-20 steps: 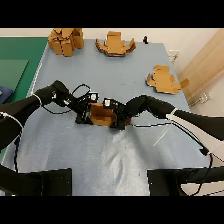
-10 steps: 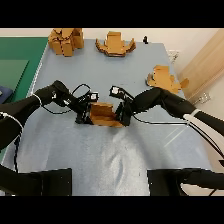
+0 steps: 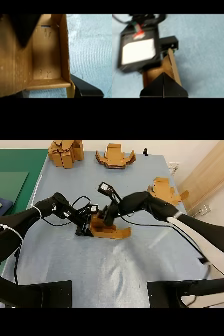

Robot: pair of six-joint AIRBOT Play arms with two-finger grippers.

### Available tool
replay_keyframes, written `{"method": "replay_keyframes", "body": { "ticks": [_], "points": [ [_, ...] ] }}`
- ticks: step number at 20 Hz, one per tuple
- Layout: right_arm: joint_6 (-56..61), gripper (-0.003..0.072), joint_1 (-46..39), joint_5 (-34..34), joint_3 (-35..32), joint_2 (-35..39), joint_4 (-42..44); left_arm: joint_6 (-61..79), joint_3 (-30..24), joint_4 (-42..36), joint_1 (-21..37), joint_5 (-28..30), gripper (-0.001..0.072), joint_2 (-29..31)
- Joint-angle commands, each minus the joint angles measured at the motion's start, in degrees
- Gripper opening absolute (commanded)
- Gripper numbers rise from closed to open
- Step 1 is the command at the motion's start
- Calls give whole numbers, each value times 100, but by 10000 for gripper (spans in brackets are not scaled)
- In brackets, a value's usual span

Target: Fold the box.

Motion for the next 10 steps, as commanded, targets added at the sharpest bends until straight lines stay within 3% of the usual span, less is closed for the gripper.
{"method": "replay_keyframes", "body": {
  "ticks": [1, 5, 10],
  "points": [
    [693, 11, -26, 61, 988, -938, -170, 7, 0, 9, 7, -2, 18, 2],
    [1069, 10, -127, -516, 1340, -1279, -372, -428, -2, 107, 4, 319, 14, 24],
    [1064, 11, -120, -623, 1412, -1261, -380, -422, 2, 114, 4, 494, 18, 96]
  ]
}}
